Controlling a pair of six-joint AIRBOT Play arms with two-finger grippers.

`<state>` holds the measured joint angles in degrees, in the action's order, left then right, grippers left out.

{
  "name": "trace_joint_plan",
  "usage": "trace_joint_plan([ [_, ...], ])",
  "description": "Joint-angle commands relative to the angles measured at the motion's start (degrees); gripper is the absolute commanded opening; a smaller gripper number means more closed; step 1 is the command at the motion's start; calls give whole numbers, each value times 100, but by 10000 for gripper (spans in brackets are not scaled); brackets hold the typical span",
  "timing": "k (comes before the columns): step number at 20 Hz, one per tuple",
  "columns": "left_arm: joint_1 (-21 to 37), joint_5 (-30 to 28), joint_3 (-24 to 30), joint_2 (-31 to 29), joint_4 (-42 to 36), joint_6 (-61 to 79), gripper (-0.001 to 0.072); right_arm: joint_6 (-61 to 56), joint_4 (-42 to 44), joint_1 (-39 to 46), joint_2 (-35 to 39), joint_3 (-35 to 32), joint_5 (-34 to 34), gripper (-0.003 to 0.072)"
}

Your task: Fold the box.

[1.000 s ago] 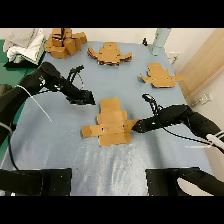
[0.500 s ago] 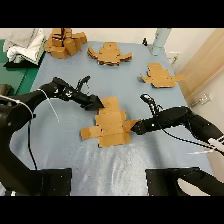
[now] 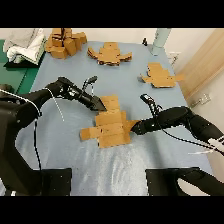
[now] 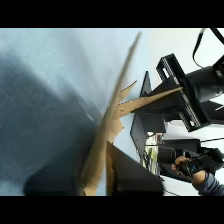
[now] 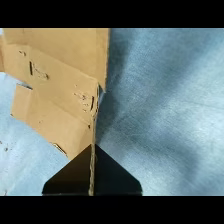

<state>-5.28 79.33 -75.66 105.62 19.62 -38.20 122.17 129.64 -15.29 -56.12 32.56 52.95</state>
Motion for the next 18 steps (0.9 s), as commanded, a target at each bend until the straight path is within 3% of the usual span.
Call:
trace_joint_plan([
  [1, -9, 260, -59, 17, 44, 168, 175, -4, -2, -7, 0, -2, 2, 5],
  [10, -11, 382, -61, 17, 245, 181, 173, -7, -11, -7, 0, -2, -4, 5],
  [12, -11, 391, -61, 17, 243, 234, 58, -7, -20, -7, 0, -2, -7, 5],
  [14, -13, 431, -61, 17, 243, 299, 11, -7, -20, -7, 0, -2, -11, 6],
  [15, -11, 428, -68, 17, 243, 308, 11, -9, -22, -7, 0, -2, -44, 51],
  [17, -15, 420, -118, 13, 238, 332, 10, -105, -118, -2, 0, 0, -238, 354],
  [18, -46, 398, -164, -4, 240, 428, 9, -356, -345, 33, 0, 4, -398, 373],
])
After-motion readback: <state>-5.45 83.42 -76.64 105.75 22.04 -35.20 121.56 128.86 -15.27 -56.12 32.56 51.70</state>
